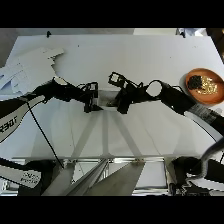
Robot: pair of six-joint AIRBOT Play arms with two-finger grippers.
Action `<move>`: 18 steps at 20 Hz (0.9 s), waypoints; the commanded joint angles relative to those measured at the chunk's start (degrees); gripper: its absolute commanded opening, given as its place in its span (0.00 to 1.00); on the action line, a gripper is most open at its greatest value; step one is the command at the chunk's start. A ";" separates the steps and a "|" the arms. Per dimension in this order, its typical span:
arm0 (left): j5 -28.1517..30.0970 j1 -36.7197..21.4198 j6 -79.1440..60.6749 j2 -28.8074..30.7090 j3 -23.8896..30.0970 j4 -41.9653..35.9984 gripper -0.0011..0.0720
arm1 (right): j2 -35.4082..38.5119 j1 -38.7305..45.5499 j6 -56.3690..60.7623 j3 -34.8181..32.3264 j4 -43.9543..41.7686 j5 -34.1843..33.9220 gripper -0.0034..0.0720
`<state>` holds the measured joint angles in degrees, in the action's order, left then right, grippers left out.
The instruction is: Fold the box and place the chain.
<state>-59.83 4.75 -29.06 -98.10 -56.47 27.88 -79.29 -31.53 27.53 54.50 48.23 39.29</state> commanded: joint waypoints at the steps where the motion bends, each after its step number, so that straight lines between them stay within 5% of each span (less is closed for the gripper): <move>1: 0.02 -0.02 -0.07 0.04 -0.04 0.02 0.47 | 0.46 -0.13 2.69 0.02 1.95 0.50 0.48; 12: 0.02 -0.02 -0.07 0.04 -0.04 0.02 0.47 | 8.61 6.34 10.05 -1.49 14.95 21.18 0.42; 18: 0.00 -0.02 -0.07 0.04 -0.04 0.02 0.47 | 4.09 11.06 -0.92 -3.61 14.93 12.83 0.39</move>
